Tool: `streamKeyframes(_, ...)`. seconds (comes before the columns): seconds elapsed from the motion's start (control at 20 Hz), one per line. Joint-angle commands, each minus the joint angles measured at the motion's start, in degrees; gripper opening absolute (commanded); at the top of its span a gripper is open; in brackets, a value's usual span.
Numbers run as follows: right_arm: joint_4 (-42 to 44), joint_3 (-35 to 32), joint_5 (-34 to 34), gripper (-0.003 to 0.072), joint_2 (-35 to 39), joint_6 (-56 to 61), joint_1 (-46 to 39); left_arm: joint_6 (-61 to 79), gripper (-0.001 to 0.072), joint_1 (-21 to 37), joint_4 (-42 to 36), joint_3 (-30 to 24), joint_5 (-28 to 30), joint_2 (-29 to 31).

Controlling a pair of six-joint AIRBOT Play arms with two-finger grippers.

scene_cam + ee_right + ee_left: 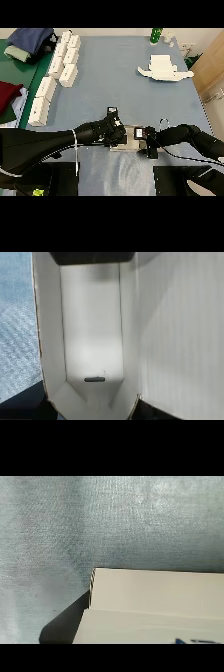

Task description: Fold the box.

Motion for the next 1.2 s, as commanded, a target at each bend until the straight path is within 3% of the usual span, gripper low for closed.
streamKeyframes(0.0,0.00,0.00,0.02,0.0542,0.04,-0.07,0.02,0.17,0.0016,-0.04,0.11,0.02,0.15,-0.04)
streamKeyframes(0.05,0.00,0.00,0.02,0.0542,0.04,-0.04,0.02,0.74,0.0102,-0.04,-0.15,0.04,0.15,0.17)
streamKeyframes(0.1,0.00,0.00,0.02,0.0542,0.04,-0.07,0.02,1.16,0.0392,-0.04,-0.24,0.04,0.00,0.55)
streamKeyframes(0.15,0.00,0.00,0.02,0.0542,0.04,-0.07,0.02,1.14,0.0548,-0.04,-0.20,0.04,-0.48,1.05)
streamKeyframes(0.5,0.00,0.00,0.02,0.0542,0.04,-0.07,0.02,1.18,0.0546,0.00,0.35,0.04,-6.16,6.62)
streamKeyframes(0.7,0.00,0.00,0.02,0.0542,0.04,-0.07,0.02,1.66,0.0543,-0.04,-0.33,0.04,-16.00,14.99)
streamKeyframes(0.75,0.00,0.00,0.02,0.0542,0.04,-0.07,0.02,1.73,0.0340,-0.04,-0.35,0.04,-18.99,17.40)
streamKeyframes(0.8,0.00,0.00,0.02,0.0542,0.04,-0.07,0.02,3.30,0.0018,-0.04,-0.33,0.04,-21.49,19.61)
streamKeyframes(0.95,0.00,0.00,0.02,0.0543,0.04,-0.07,0.02,6.60,0.0013,0.09,0.72,0.02,-22.62,23.85)
streamKeyframes(1.15,0.00,0.00,0.02,0.0542,0.04,-0.07,0.02,20.81,0.0013,0.09,2.47,0.02,-14.58,24.15)
